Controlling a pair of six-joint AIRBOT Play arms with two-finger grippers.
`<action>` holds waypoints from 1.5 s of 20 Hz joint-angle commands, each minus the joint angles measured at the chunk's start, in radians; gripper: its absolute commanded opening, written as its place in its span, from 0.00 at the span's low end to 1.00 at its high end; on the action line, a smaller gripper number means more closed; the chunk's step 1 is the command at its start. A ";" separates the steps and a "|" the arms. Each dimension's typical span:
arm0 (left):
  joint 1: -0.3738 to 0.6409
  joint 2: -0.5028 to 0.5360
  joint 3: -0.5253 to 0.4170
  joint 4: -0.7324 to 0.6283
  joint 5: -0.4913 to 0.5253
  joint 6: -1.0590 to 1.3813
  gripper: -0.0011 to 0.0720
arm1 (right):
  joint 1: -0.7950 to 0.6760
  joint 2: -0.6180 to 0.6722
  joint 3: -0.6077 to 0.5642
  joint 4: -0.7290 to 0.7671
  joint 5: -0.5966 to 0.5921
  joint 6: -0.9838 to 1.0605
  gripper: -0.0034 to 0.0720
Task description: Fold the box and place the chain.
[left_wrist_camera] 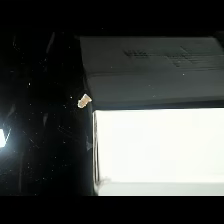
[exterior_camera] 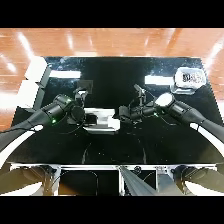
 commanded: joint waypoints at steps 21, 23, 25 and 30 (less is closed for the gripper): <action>0.000 0.000 -0.001 0.005 0.000 0.001 0.04 | 0.410 -0.157 0.308 -0.970 0.025 1.011 0.69; 0.000 0.000 -0.001 0.005 0.000 0.001 0.04 | 0.409 -0.180 0.327 -0.974 0.042 1.014 0.69; 0.000 0.000 -0.001 0.005 0.000 0.001 0.04 | 0.409 -0.187 0.332 -0.980 0.050 1.014 0.69; 0.000 0.000 -0.001 0.006 -0.001 0.001 0.04 | 0.409 -0.209 0.347 -0.985 0.091 1.013 0.69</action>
